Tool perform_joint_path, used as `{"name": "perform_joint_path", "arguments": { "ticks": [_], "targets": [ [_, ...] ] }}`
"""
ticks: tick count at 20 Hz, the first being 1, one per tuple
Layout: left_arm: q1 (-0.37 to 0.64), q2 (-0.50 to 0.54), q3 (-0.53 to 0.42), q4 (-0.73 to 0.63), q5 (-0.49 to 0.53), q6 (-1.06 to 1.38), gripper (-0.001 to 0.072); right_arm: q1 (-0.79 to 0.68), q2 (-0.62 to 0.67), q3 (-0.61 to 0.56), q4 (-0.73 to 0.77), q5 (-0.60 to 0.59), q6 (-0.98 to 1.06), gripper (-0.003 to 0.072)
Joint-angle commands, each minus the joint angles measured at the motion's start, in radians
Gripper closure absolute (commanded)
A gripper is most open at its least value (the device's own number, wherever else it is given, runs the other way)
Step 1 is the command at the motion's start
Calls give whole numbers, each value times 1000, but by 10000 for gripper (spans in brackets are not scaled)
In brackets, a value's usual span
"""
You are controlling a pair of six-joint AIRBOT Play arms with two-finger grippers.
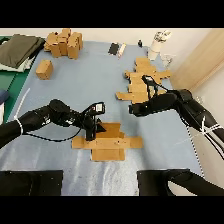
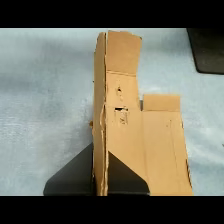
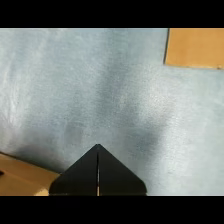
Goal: Fold the box.
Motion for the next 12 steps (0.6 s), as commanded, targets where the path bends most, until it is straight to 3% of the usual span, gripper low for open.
{"name": "perform_joint_path", "arguments": {
  "ticks": [1,12],
  "targets": [
    [-37,1,-12,23,9,8,701,-1,1,1,0,17,3,683],
    [-56,1,13,106,22,-176,700,18,1,1,3,-13,3,683]
  ]
}}
